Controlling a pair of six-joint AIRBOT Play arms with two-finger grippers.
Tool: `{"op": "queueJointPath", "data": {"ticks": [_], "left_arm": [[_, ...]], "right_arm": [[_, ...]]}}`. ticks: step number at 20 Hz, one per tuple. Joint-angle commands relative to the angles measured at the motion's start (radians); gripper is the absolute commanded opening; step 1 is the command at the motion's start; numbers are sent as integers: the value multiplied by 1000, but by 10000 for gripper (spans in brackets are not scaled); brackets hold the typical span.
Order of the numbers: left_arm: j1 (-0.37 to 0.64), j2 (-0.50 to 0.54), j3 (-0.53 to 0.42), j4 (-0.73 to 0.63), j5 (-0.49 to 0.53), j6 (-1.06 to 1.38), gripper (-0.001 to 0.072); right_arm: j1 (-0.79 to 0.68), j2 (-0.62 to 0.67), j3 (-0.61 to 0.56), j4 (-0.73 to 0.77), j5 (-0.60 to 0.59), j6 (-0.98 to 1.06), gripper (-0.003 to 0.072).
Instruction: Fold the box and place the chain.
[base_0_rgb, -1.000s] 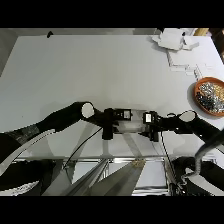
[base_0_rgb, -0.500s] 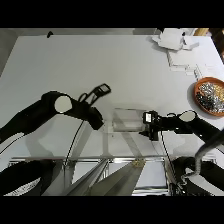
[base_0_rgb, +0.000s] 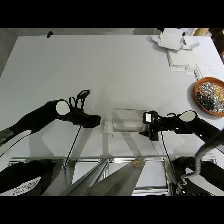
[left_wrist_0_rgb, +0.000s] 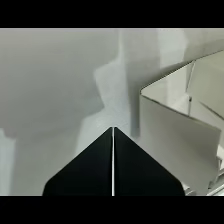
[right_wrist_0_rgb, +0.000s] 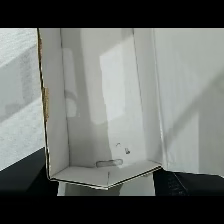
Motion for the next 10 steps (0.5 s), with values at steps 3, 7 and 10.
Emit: {"op": "queueJointPath", "data": {"ticks": [3,7,10], "left_arm": [[-31,-55,-12,-224,18,126,5],[-53,52,-12,-250,48,138,6],[-77,98,-12,-262,62,128,5]], "right_arm": [[0,0,0,0,0,0,402],[0,0,0,0,0,0,402],[0,0,0,0,0,0,402]]}}
